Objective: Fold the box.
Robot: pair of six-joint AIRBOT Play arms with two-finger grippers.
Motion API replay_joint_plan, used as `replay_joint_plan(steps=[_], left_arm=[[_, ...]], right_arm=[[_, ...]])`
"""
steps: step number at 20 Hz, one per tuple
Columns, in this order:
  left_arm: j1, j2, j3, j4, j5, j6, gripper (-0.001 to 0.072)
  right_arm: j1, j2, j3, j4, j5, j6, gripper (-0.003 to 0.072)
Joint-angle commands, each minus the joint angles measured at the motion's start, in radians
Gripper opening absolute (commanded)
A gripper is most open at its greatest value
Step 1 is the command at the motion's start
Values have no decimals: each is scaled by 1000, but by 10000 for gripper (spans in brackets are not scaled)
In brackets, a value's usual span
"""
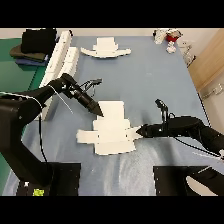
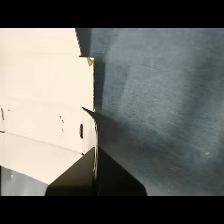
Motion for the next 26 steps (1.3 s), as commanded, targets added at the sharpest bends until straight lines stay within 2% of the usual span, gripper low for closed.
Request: replay_joint_plan(steps=[1, 2, 3, 6, 10, 11, 16, 23, 26], left_arm=[[-12, 0, 1, -2, -8, 42, 12], [-16, 0, 2, -4, -6, 50, 12], [-17, 0, 7, -5, -3, 102, 11], [-18, 52, 18, -51, 42, 220, 7], [-45, 210, -21, -56, 182, 350, 6], [-55, 240, -41, -56, 208, 382, 6], [-140, 383, -231, -60, 378, 523, 4], [-346, 695, -599, -189, 833, 755, 6], [-402, 734, -666, -190, 901, 771, 7]], right_arm=[[1, 1, 6, -15, 25, -2, 65], [1, 1, 17, -45, 26, -2, 297], [1, 1, 37, -103, 30, 0, 484], [-3, 1, 128, -376, 47, 78, 484], [-3, -2, 240, -908, 44, 455, 484], [-3, -2, 261, -982, 45, 524, 485], [-3, -1, 361, -1010, 52, 580, 484], [-3, -3, 364, -1008, 52, 634, 484], [-3, -3, 364, -1006, 52, 657, 484]])
